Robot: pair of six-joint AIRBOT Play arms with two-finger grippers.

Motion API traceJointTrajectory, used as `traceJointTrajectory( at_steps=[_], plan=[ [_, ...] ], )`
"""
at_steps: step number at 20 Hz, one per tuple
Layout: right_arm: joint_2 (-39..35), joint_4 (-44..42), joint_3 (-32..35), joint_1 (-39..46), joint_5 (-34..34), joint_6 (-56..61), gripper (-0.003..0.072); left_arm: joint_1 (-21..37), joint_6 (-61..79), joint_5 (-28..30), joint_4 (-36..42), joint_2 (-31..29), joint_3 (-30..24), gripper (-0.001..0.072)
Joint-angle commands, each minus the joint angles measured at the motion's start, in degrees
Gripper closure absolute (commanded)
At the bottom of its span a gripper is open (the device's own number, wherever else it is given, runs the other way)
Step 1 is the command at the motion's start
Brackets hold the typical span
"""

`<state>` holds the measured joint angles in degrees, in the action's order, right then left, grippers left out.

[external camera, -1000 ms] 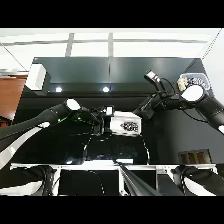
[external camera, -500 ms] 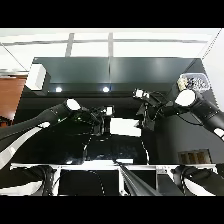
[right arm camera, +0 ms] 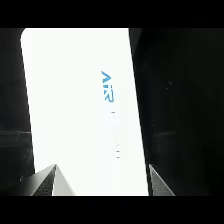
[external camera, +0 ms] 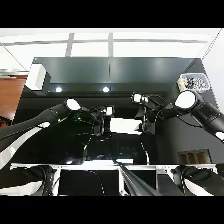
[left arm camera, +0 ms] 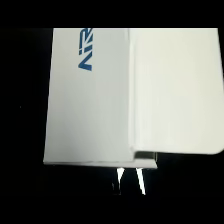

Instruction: Fold the box and place the chain.

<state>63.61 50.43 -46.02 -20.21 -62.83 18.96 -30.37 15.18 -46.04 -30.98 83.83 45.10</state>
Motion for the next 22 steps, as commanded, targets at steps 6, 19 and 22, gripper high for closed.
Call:
traceJointTrajectory(
  at_steps=[6, 19, 22],
  plan=[
    [-0.2, 3.34, 0.42, -1.84, 5.01, 2.29, 0.0221, 0.0, 0.02, -0.04, 0.0, 0.04, 0.02, 0.0304],
    [0.24, 3.19, 1.27, -2.32, 4.0, 3.34, 0.0421, 0.0, 0.02, -0.02, 0.0, 0.04, 0.02, 0.0305],
    [0.24, 3.23, 1.27, -2.32, 4.11, 3.34, 0.0421, 0.0, 0.02, -0.02, 0.0, 0.04, 0.02, 0.0304]
  ],
)
